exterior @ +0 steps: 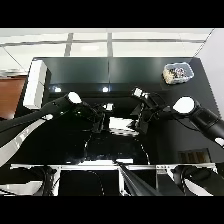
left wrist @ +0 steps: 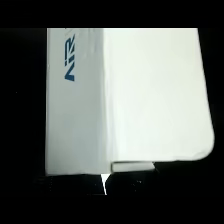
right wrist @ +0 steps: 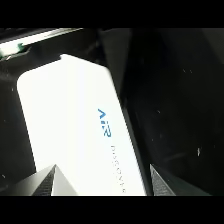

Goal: Fold the box and place the chain.

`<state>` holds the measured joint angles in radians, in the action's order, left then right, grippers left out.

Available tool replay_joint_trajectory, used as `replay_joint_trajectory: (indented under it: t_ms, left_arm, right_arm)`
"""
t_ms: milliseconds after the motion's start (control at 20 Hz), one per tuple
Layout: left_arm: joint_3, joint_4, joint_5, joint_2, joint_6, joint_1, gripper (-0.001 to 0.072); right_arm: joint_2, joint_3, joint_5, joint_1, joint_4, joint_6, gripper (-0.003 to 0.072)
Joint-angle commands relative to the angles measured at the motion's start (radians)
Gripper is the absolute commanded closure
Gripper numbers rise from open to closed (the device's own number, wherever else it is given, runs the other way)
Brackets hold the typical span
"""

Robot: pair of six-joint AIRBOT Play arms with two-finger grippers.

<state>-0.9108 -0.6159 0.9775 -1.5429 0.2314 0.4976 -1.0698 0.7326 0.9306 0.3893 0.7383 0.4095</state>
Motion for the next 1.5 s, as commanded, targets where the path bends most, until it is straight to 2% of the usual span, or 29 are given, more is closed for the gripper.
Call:
replay_joint_trajectory:
  t_ms: [0,300,400,450,500,600,1400,1450]
  left_arm:
    - [0.000,0.000,-0.001,-0.001,0.000,0.001,0.0311]
    - [0.000,0.000,-0.001,-0.001,0.000,0.001,0.0311]
    - [0.000,0.000,-0.001,-0.001,0.000,0.001,0.0311]
    - [0.000,0.000,-0.001,-0.001,0.000,0.001,0.0310]
    - [0.000,0.000,-0.001,-0.001,0.000,0.001,0.0311]
    - [0.000,0.000,-0.001,-0.001,0.000,0.001,0.0311]
    - [0.000,0.000,-0.001,-0.001,0.000,0.001,0.0310]
    - [0.000,0.000,-0.001,-0.001,0.000,0.001,0.0311]
  right_arm:
    - [-0.011,-0.001,0.003,0.003,0.000,-0.117,-0.0034]
    - [-0.026,-0.029,-0.039,0.003,0.000,-0.168,-0.0034]
    - [-0.026,-0.029,-0.045,0.003,-0.001,-0.172,0.0198]
    - [-0.026,-0.029,-0.044,0.003,-0.001,-0.171,0.0252]
    - [-0.026,-0.029,-0.043,0.003,-0.001,-0.171,0.0263]
    - [-0.026,-0.030,-0.035,0.003,-0.001,-0.171,0.0434]
    - [-0.026,-0.051,0.016,0.003,0.041,-0.166,0.0432]
    - [-0.026,-0.051,0.021,0.003,0.041,-0.166,0.0399]
